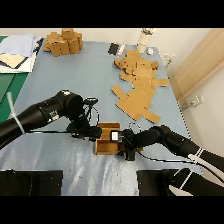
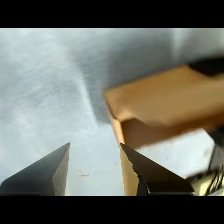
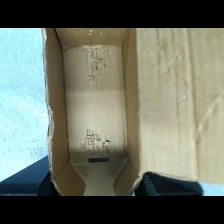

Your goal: Fold the box.

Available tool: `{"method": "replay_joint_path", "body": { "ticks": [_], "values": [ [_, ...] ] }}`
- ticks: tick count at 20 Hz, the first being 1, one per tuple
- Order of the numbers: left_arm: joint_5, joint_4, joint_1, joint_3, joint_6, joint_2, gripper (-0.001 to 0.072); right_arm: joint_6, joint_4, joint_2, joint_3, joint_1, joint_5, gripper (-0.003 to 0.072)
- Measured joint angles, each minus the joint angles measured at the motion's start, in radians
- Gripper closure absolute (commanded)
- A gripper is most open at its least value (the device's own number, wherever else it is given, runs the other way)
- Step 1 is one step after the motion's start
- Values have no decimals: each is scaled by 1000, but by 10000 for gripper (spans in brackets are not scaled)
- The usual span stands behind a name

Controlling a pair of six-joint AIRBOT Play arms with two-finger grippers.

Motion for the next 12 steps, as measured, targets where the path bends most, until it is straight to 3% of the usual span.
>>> {"method": "replay_joint_path", "body": {
  "ticks": [2, 3, 4, 5, 9, 10, 11, 12],
  "values": [
    [-7, -18, 19, 0, 123, 29, 247, 0, 0, 0, 0, 0, 0, 148],
    [-7, -24, 26, 0, 179, 42, 428, 0, 0, 0, 0, 0, 0, 148],
    [-11, -36, 38, 0, 243, 53, 657, 0, 0, 0, 0, 0, 0, 148],
    [-19, -54, 61, -1, 329, 65, 695, 0, 0, 0, 0, 0, 0, 148],
    [-9, -128, 175, -59, 753, 111, 693, 0, 0, 0, 0, 0, 0, 148],
    [19, -169, 202, -91, 866, 121, 568, 0, 0, 0, 0, 0, 0, 148],
    [50, -220, 229, -132, 993, 129, 147, 0, 0, 0, 0, 0, 0, 148],
    [84, -277, 246, -176, 1105, 133, 12, 0, 0, 0, 0, 0, 0, 148]
  ]
}}
